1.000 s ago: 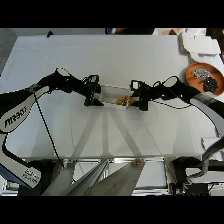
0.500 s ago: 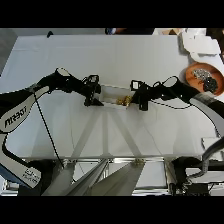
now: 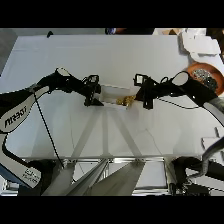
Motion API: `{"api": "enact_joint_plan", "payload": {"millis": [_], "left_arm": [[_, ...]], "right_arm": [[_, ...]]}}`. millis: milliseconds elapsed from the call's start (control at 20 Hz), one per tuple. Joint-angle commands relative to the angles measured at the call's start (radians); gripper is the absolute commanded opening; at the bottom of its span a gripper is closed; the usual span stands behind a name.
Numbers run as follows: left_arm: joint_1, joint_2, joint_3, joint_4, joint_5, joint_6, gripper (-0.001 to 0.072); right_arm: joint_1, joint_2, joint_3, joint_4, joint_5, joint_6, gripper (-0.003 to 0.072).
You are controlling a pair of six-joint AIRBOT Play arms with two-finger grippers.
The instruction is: Fold the box and place the chain.
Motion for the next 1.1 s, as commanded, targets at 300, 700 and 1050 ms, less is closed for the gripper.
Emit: {"api": "enact_joint_plan", "payload": {"millis": [300, 700, 1050], "left_arm": [[0.0, -0.001, 0.0, 0.0, 0.0, 0.0, 0.0347], [0.0, -0.001, 0.0, 0.0, 0.0, 0.0, 0.0347], [0.0, -0.001, 0.0, 0.0, 0.0, 0.0, 0.0347]], "right_arm": [[0.066, 0.099, 0.0, 0.169, -0.01, 0.09, 0.001], [0.3, 0.085, 0.002, 0.221, -0.322, 0.09, 0.001], [0.32, 0.043, 0.002, 0.203, -0.352, 0.09, 0.0353]]}}
